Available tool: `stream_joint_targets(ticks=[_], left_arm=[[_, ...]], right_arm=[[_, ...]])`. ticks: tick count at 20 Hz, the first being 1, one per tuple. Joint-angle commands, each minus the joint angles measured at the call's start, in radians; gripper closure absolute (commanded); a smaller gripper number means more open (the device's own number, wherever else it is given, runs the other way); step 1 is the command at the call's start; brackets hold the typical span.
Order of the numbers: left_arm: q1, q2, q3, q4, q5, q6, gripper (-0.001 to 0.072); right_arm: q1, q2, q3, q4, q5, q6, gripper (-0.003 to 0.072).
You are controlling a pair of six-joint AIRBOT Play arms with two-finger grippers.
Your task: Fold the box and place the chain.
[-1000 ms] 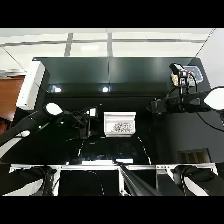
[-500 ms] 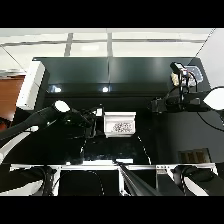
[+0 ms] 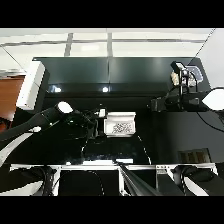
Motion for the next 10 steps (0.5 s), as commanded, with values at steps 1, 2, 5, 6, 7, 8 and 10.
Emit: stream_joint_targets(ticks=[1, 2, 5, 6, 7, 8, 10], left_arm=[[-0.013, 0.000, 0.001, 0.002, 0.050, -0.037, 0.0097], [-0.016, 0.000, 0.001, 0.007, 0.049, -0.037, 0.0185], [-0.017, 0.000, 0.001, 0.011, 0.047, -0.037, 0.0252], [-0.017, 0.000, 0.001, 0.011, 0.047, -0.037, 0.0252], [-0.017, 0.000, 0.001, 0.011, 0.047, -0.037, 0.0252], [-0.017, 0.000, 0.001, 0.011, 0.047, -0.037, 0.0252], [-0.017, 0.000, 0.001, 0.011, 0.047, -0.037, 0.0252]], right_arm=[[0.003, -0.013, -0.043, 0.029, -0.164, 0.027, 0.0332], [0.015, -0.037, -0.049, 0.038, -0.214, 0.036, 0.0329], [0.072, -0.156, -0.024, 0.104, -0.335, -0.054, -0.0034], [0.087, -0.208, -0.007, 0.120, -0.352, -0.060, -0.0034], [0.101, -0.251, 0.001, 0.124, -0.352, -0.087, -0.0034], [0.118, -0.289, 0.001, 0.126, -0.345, -0.135, -0.0034], [0.161, -0.320, 0.001, 0.126, -0.278, -0.330, -0.0034]])
